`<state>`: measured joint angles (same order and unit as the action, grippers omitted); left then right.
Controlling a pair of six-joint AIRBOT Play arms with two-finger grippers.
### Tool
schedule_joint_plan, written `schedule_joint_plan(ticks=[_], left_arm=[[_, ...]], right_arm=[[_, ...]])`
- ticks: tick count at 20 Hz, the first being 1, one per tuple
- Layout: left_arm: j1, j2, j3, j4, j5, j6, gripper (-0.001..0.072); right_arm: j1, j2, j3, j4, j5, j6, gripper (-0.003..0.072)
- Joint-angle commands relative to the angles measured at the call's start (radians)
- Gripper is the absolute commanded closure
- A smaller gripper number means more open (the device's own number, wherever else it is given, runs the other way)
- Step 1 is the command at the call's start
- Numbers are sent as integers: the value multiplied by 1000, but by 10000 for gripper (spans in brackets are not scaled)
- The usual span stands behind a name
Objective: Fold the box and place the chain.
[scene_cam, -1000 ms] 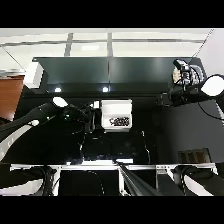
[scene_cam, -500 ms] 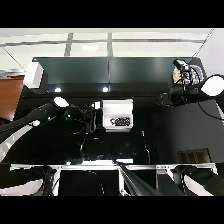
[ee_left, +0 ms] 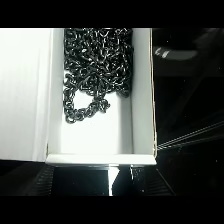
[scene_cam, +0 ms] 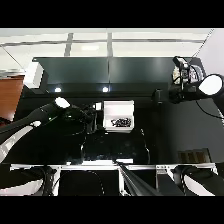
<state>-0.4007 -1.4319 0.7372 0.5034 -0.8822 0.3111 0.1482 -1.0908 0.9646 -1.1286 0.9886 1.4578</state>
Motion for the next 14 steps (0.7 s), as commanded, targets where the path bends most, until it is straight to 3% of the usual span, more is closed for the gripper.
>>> schedule_joint_plan(ticks=[1, 4, 7, 14], left_arm=[[0, 0, 1, 1, 1, 0, 436], [0, 0, 1, 1, 1, 0, 435], [0, 0, 1, 1, 10, 0, 435], [0, 0, 1, 1, 11, 0, 434]], right_arm=[[9, -95, 1, 227, -185, -117, -19], [67, -219, 2, 329, -285, -264, -18], [118, -263, 2, 369, -285, -457, -18], [126, -238, 93, 365, 136, -1052, -18]])
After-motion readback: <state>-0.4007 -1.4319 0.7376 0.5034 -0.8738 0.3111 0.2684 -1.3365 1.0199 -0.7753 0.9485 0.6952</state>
